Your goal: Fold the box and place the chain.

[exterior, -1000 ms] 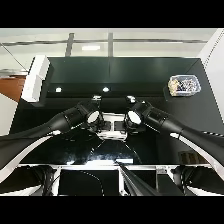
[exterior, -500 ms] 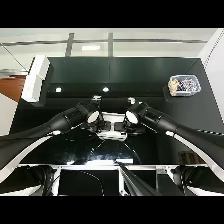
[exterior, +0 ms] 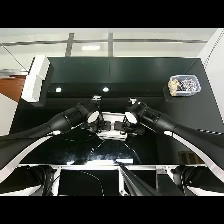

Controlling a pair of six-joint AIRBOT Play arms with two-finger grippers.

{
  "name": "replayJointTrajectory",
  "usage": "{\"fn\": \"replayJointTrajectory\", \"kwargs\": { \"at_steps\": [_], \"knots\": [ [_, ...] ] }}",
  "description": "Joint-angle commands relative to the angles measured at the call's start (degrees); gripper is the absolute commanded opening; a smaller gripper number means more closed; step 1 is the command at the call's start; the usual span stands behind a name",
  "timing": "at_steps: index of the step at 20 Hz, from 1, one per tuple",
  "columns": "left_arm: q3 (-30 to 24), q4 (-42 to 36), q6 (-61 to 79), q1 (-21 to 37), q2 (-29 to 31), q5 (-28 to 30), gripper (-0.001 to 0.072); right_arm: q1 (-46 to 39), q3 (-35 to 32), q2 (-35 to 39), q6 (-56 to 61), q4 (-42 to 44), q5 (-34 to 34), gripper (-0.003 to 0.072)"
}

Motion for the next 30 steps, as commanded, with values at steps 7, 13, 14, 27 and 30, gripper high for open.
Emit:
{"fn": "replayJointTrajectory", "kwargs": {
  "at_steps": [7, 13, 14, 27, 30],
  "knots": [
    [0.00, 0.02, 0.04, 0.02, 0.00, -0.09, 0.0028, 0.00, 0.31, -0.24, -3.23, -0.46, -1.18, 0.0044],
    [0.00, 0.02, 0.04, 0.02, 0.00, -0.15, 0.0027, 0.00, 0.31, -0.24, -3.26, -0.24, -1.14, 0.0065],
    [0.00, 0.02, 0.04, 0.02, 0.00, -0.15, 0.0027, 0.02, 0.31, -0.24, -3.26, -0.24, -1.18, 0.0138],
    [0.00, 0.02, 0.02, 0.02, 0.02, -0.31, 0.0027, 0.02, 0.31, -0.24, -3.28, 0.20, -1.68, 0.0042],
    [0.00, 0.02, 0.04, 0.02, 0.02, -0.35, 0.0027, 0.00, 0.31, -0.22, -3.28, 0.13, -1.46, 0.0298]
  ]
}}
